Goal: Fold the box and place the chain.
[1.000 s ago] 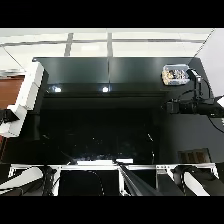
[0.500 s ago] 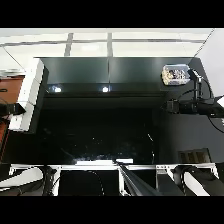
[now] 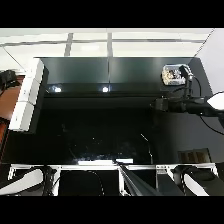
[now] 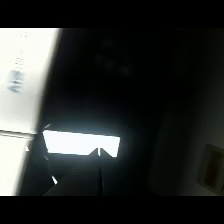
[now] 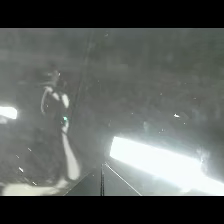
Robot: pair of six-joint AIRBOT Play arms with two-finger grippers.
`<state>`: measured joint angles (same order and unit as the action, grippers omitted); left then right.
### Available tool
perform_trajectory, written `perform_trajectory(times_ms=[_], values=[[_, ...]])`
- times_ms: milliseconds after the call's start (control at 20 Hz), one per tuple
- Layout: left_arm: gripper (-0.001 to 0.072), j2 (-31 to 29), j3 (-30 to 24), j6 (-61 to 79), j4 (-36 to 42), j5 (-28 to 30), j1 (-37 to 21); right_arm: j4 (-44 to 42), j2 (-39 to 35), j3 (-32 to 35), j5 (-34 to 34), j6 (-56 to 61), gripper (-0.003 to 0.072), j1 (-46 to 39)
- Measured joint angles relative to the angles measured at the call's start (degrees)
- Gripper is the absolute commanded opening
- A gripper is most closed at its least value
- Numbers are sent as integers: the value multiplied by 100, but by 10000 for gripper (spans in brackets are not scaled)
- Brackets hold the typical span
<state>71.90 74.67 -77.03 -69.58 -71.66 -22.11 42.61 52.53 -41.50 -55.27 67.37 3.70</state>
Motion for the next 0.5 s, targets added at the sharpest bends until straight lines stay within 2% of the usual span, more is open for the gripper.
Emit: perform_trajectory(times_ms=[100, 300, 400, 500], values=[[26, -328, -354, -184, 105, -72, 518, 603, 0, 0, 79, 63, 12, 151], [26, -1220, -1725, -339, 136, 540, 1416, 1670, 0, 0, 149, 114, 12, 264], [26, -1727, -2367, -380, 22, 804, 1696, 1910, 0, 0, 155, 129, 12, 286], [27, -2188, -2747, -400, -74, 946, 1836, 2055, 0, 0, 162, 129, 12, 293]])
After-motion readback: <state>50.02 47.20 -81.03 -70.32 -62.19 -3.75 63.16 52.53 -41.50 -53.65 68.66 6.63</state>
